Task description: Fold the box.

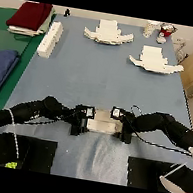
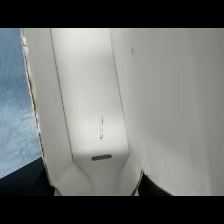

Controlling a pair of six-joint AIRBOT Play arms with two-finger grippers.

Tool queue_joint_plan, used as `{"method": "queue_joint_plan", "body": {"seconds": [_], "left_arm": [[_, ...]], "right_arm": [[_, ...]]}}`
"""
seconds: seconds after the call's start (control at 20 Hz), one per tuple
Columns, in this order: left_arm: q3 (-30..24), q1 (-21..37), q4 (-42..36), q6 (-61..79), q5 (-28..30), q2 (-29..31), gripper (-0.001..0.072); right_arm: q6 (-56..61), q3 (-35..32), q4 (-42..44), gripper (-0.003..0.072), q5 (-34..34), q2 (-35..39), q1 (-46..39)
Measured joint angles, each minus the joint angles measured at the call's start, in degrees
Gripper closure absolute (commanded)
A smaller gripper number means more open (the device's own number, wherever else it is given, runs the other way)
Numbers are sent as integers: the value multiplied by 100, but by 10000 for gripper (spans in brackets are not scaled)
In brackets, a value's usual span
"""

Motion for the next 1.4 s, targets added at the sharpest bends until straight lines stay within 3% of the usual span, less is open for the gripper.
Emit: {"method": "queue_joint_plan", "body": {"seconds": [0.4, 0.45, 0.5, 0.55, 0.7, 0.8, 0.95, 1.1, 1.4], "left_arm": [[0, 0, 4, -4, -4, 0, 196], [0, 0, 4, -4, -4, -2, 195], [0, 0, 4, -4, -4, -2, 196], [0, 0, 4, -4, -4, -2, 196], [0, 0, 4, -4, -7, 0, 196], [0, 0, 7, -7, -7, 0, 196], [0, 0, 7, -7, -7, -2, 196], [0, 0, 7, -7, -7, -2, 196], [0, 0, 9, -7, -7, -2, 196]], "right_arm": [[2465, 85, -1445, 44, -1156, 1375, 0], [2946, 129, -1480, 200, -1355, 1580, 0], [3458, 157, -1434, 529, -1497, 1740, 0], [3989, 181, -1285, 608, -1600, 1856, 0], [5525, 192, -424, 609, -1600, 1895, 52], [6251, 192, 221, 683, -1226, 1681, 267], [6909, 420, 981, 683, -415, 1193, 704], [7187, 890, 1097, 683, 153, 719, 752], [7420, 1449, 772, 683, 511, -190, 50]]}}
